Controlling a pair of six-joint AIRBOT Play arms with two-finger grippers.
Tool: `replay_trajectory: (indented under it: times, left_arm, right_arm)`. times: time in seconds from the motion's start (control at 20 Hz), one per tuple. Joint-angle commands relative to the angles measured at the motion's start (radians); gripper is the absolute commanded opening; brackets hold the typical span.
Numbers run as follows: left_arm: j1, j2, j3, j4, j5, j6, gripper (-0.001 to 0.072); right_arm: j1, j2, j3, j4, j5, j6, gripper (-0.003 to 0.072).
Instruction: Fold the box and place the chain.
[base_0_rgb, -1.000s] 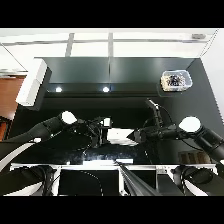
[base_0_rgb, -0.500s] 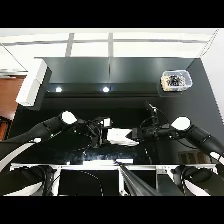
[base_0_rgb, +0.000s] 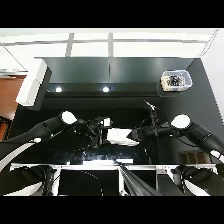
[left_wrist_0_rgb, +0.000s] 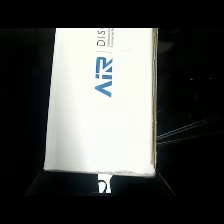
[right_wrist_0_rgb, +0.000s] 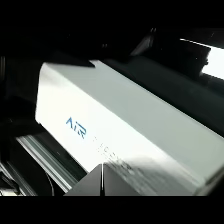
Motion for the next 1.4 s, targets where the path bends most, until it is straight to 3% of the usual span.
replay_trajectory:
  times: [0.0, 0.05, 0.1, 0.15, 0.35, 0.55, 0.85, 1.05, 1.35]
  left_arm:
    - [0.001, 0.01, 0.001, 0.005, -0.001, -0.001, 0.041]
    - [0.001, 0.024, 0.001, 0.018, 0.0, -0.012, 0.0459]
    - [0.001, 0.044, 0.001, 0.053, 0.0, -0.029, 0.0566]
    - [0.003, 0.07, 0.001, 0.111, 0.002, -0.072, 0.072]
    - [0.039, 0.198, 0.001, 0.374, -0.024, -0.367, 0.0716]
    - [0.011, 0.282, 0.027, 0.355, -0.101, -0.428, 0.0714]
    - [-0.153, 0.135, 0.158, 0.311, -0.003, -0.483, 0.0712]
    - [-0.17, 0.049, 0.212, 0.303, -0.004, -0.498, 0.0712]
    - [-0.17, 0.045, 0.213, 0.291, -0.005, -0.5, 0.0712]
  right_arm:
    - [-0.037, 0.061, 0.087, 0.025, 0.18, -0.032, 0.0019]
    - [-0.073, 0.093, 0.116, 0.011, 0.233, -0.032, 0.0019]
    - [-0.117, 0.126, 0.142, -0.018, 0.279, -0.032, 0.0019]
    - [-0.172, 0.16, 0.167, -0.064, 0.323, -0.031, 0.0019]
    - [-0.433, 0.266, 0.192, -0.208, 0.407, -0.031, 0.0019]
    - [-0.603, 0.281, 0.19, -0.251, 0.375, -0.031, 0.0019]
    - [-0.609, 0.281, 0.19, -0.253, 0.325, -0.031, 0.0019]
    - [-0.609, 0.281, 0.19, -0.256, 0.324, -0.031, 0.0019]
    - [-0.609, 0.281, 0.19, -0.256, 0.322, -0.031, 0.0019]
